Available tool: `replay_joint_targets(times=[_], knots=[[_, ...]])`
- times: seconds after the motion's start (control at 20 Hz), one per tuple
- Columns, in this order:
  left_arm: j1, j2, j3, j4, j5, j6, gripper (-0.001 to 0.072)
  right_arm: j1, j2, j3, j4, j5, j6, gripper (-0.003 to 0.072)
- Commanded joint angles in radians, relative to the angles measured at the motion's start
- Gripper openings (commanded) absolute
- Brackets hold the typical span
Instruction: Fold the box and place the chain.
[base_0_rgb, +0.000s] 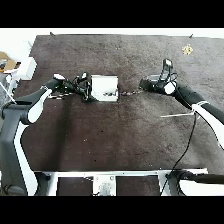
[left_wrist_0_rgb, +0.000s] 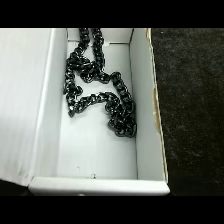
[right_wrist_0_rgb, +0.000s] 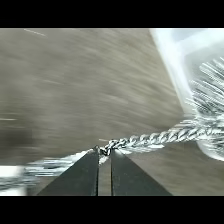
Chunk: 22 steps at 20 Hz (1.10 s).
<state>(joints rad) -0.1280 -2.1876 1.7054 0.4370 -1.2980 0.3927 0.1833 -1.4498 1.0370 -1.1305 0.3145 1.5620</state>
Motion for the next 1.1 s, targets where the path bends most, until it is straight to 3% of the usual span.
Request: replay_joint_targets(times=[0.0, 0.35, 0.65, 1.05], knots=[[0.0, 0.0, 0.0, 0.0, 0.0, 0.0, 0.0272, 0.135, 0.155, 0.025, -0.003, -0.095, -0.024, -0.0001], [0.0, 0.0, 0.0, 0.0, 0.0, 0.0, 0.0272, 0.398, 0.216, 0.214, -0.146, -0.204, -0.024, -0.0001], [0.0, 0.0, 0.0, 0.0, 0.0, 0.0, 0.0272, 0.454, 0.144, 0.217, -0.148, -0.233, -0.019, -0.0001], [0.0, 0.0, 0.0, 0.0, 0.0, 0.0, 0.0272, 0.445, -0.031, 0.179, -0.144, -0.111, 0.013, -0.0001]])
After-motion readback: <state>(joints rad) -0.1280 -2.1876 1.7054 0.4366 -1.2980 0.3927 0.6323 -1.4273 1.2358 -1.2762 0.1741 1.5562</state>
